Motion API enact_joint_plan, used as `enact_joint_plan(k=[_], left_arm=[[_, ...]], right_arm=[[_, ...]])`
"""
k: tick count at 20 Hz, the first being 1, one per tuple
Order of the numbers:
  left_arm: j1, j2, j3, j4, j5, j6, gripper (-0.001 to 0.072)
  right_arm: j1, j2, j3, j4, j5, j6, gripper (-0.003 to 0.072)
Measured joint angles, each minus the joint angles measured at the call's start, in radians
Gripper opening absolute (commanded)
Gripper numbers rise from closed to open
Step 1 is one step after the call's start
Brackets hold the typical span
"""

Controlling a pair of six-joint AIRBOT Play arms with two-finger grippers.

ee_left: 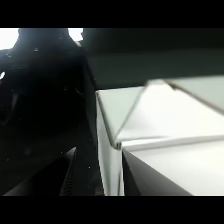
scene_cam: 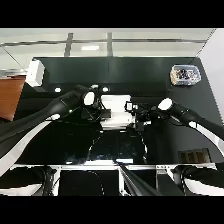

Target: Fold the box and place the chain.

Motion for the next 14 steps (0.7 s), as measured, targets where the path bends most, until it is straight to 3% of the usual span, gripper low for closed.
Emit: enact_joint_plan(k=[6, 14], left_arm=[[-0.07, -0.06, 0.091, 0.084, -0.052, -0.128, 0.033], [-0.085, -0.099, 0.111, 0.117, -0.083, -0.195, 0.033]], right_arm=[[0.0, 0.0, 0.0, 0.0, 0.0, 0.0, 0.0224], [0.0, 0.0, 0.0, 0.0, 0.0, 0.0, 0.0224]])
